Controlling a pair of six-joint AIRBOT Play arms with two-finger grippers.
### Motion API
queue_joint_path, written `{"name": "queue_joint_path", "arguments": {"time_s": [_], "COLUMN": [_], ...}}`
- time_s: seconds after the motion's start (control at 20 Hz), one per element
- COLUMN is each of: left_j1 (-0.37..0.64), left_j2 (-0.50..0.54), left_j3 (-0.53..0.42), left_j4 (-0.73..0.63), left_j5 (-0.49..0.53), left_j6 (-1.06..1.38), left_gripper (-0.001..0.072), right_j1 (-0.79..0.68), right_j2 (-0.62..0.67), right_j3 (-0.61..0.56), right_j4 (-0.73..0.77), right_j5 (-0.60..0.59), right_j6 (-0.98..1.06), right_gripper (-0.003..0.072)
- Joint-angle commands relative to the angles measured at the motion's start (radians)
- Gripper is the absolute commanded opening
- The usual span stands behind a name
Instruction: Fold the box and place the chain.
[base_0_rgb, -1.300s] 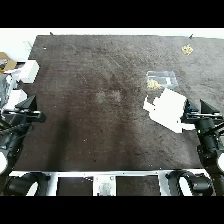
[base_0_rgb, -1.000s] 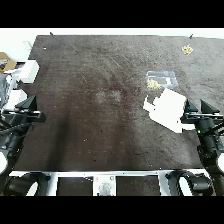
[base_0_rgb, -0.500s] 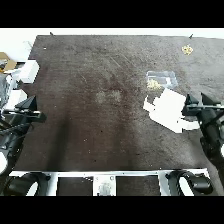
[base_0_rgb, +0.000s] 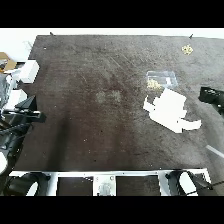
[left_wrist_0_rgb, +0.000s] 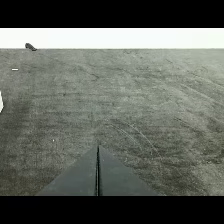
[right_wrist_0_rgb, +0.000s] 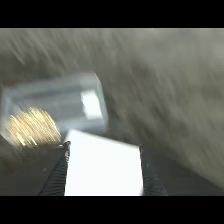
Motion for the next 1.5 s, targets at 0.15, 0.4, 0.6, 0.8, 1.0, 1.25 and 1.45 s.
{"name": "queue_joint_path", "arguments": {"time_s": [0.15, 0.4, 0.6, 0.8, 1.0, 1.25, 1.45], "left_j1": [0.000, 0.000, 0.000, 0.000, 0.000, 0.000, 0.000], "left_j2": [0.000, 0.000, 0.000, 0.000, 0.000, 0.000, 0.000], "left_j3": [0.000, 0.000, 0.000, 0.000, 0.000, 0.000, 0.000], "left_j4": [0.000, 0.000, 0.000, 0.000, 0.000, 0.000, 0.000], "left_j5": [-0.019, -0.017, -0.017, -0.017, -0.018, -0.017, -0.017], "left_j6": [0.000, 0.000, 0.000, 0.000, 0.000, 0.000, 0.000], "left_gripper": [0.0013, 0.0013, 0.0012, 0.0012, 0.0012, 0.0012, 0.0013], "right_j1": [-0.222, -0.323, -0.294, -0.246, -0.214, -0.216, -0.216], "right_j2": [-0.109, -0.350, -0.563, -0.649, -0.698, -0.701, -0.718], "right_j3": [0.114, 0.250, 0.380, 0.380, 0.377, 0.369, 0.367], "right_j4": [-0.441, -0.452, -0.451, -0.433, -0.414, -0.418, -0.418], "right_j5": [0.498, 0.723, 0.883, 0.849, 0.842, 0.815, 0.816], "right_j6": [0.461, 0.469, 0.462, 0.455, 0.451, 0.455, 0.454], "right_gripper": [0.0507, 0.0507, 0.0508, 0.0506, 0.0415, 0.0410, 0.0303]}}
